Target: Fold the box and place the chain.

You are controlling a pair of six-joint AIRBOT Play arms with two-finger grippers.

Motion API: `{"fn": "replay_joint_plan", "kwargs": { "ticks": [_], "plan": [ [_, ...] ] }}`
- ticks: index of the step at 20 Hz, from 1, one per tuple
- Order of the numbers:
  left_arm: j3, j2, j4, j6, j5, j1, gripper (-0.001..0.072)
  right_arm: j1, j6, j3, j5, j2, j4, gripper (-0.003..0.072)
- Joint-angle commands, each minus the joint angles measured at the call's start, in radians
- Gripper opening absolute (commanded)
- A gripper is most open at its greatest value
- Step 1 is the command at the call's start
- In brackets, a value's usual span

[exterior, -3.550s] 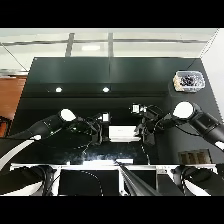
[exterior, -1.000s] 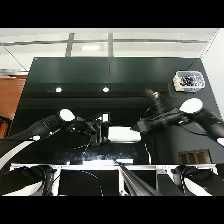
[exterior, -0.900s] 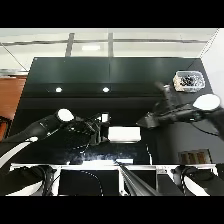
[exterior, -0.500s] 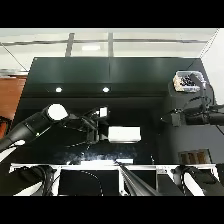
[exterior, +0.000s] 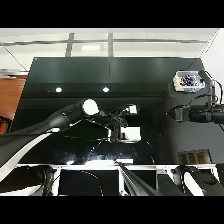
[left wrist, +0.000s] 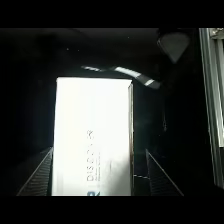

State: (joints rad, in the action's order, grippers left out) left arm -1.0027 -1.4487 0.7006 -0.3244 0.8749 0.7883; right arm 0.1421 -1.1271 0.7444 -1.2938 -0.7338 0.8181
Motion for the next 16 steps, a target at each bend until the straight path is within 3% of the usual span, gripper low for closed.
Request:
{"fn": "replay_joint_plan", "kwargs": {
  "ticks": [1, 8, 16],
  "plan": [
    [-0.030, -0.043, 0.040, -0.048, 0.020, 0.018, 0.0715, 0.001, -0.002, 0.000, 0.008, 0.001, 0.002, 0.0007],
    [-0.030, -0.043, 0.045, -0.050, 0.023, 0.025, 0.0714, 0.001, -0.002, 0.000, 0.024, 0.001, 0.003, 0.0007],
    [-0.030, -0.049, 0.161, -0.065, 0.011, 0.077, 0.0715, 0.001, -0.002, -0.005, 0.025, 0.001, 0.003, 0.0007]
  ]
}}
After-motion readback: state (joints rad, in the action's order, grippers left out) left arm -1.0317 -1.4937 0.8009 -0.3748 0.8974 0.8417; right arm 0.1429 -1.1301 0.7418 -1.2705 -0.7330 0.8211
